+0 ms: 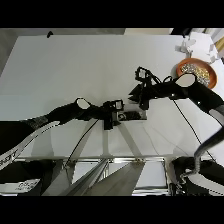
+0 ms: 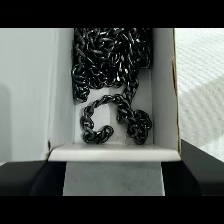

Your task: Fold the box and place the chain.

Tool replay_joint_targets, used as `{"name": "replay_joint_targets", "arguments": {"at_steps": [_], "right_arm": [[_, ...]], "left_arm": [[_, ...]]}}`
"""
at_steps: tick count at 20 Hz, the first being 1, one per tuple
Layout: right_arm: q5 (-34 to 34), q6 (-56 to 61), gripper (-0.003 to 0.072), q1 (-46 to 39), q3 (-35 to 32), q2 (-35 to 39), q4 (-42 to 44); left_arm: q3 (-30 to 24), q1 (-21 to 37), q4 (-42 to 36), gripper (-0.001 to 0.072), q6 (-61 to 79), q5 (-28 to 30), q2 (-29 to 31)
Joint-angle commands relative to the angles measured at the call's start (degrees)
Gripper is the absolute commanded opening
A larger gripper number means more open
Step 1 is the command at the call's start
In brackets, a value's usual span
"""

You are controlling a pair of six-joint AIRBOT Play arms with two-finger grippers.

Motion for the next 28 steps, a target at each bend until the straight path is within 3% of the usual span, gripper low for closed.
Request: {"name": "replay_joint_targets", "arguments": {"at_steps": [1,3,6,28], "right_arm": [[3.5,0.04,0.0207,0.42,-1.4,2.91,-4.04],[3.48,0.59,0.0282,0.79,-3.43,3.87,-8.31],[2.1,2.21,0.0282,3.69,-4.98,4.31,-16.11],[4.28,9.27,0.0289,8.96,-4.98,5.75,-18.71]], "left_arm": [[0.02,0.0,0.0,0.0253,0.02,0.0,0.04],[0.02,0.0,0.0,0.0253,0.02,0.02,0.04],[0.02,0.0,0.0,0.0253,0.02,0.02,0.04],[0.02,0.0,0.0,0.0253,0.02,0.02,0.04]]}}
